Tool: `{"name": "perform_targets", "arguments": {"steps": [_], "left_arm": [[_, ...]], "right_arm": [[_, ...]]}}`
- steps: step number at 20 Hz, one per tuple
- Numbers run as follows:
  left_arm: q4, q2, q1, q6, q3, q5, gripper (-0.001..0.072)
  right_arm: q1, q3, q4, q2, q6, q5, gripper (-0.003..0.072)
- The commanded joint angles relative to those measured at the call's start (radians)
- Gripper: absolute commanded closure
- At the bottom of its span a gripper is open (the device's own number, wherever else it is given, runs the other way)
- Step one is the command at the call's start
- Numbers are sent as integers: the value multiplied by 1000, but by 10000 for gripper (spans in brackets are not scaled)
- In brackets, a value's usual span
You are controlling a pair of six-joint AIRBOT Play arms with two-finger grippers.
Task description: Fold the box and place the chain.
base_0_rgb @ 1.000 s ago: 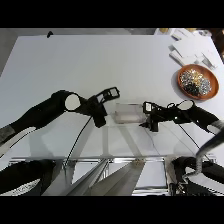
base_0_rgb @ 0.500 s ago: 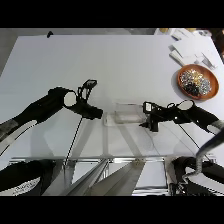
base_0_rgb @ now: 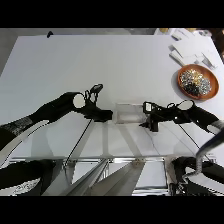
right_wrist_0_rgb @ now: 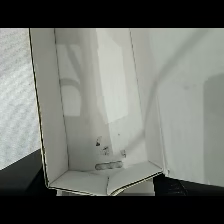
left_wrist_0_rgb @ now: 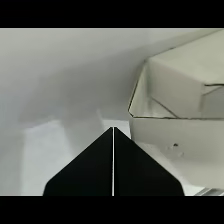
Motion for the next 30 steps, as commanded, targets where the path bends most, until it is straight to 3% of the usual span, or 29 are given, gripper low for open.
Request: {"name": "perform_targets", "arguments": {"steps": [1,3,9,13,19,21,23,26,30], "left_arm": [[-63,35,-10,60,1,51,694],[-63,62,-9,59,1,65,607],[-96,73,-41,59,1,89,599],[-104,73,-50,59,1,97,496],[-97,73,-88,58,1,111,496],[-55,73,-104,24,3,131,493],[43,72,-116,-83,16,132,420],[154,72,-132,-188,37,101,420],[182,70,-150,-220,47,82,420]], "right_arm": [[0,0,0,0,0,0,369],[0,0,0,0,0,0,369],[0,0,0,0,0,0,369],[0,0,0,0,0,0,369],[0,0,0,0,0,0,369],[0,0,0,0,0,0,369],[0,0,0,0,0,0,369],[0,0,0,0,0,0,369],[0,0,0,0,0,0,369]]}}
